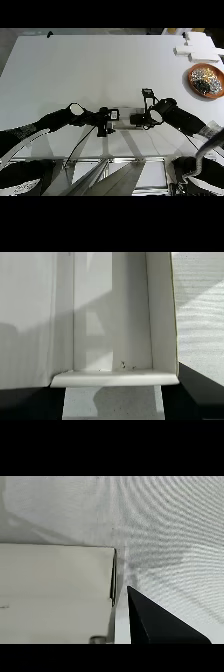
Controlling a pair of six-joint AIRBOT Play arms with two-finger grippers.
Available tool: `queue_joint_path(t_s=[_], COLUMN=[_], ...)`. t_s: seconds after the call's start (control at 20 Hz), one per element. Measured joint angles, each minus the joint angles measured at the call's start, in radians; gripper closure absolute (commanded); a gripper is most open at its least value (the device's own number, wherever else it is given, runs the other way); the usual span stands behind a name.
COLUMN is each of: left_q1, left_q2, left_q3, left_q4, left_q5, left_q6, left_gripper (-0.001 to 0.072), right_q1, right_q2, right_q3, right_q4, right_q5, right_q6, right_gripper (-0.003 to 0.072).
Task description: Fold the box and place the chain.
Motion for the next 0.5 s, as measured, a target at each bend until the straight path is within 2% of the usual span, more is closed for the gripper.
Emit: queue_joint_path(t_s=[0.15,0.3,0.4,0.5], left_q1=[0.0,0.0,0.0,0.0], left_q2=[0.0,0.0,0.0,0.0], left_q3=[0.0,0.0,0.0,0.0], left_q4=[0.0,0.0,0.0,0.0], left_q5=[0.0,0.0,0.0,0.0], left_q6=[0.0,0.0,0.001,0.001], left_gripper=[0.0434,0.0434,0.0434,0.0434], right_q1=[0.002,0.003,0.003,0.003], right_q2=[-0.017,-0.027,-0.03,-0.032], right_q3=[0.001,0.002,0.002,0.002], right_q4=[-0.005,-0.005,-0.01,-0.01], right_q5=[-0.005,-0.008,-0.006,-0.006], right_q6=[0.028,0.042,0.044,0.045], right_gripper=[0.0453,0.0631,0.0665,0.0664])
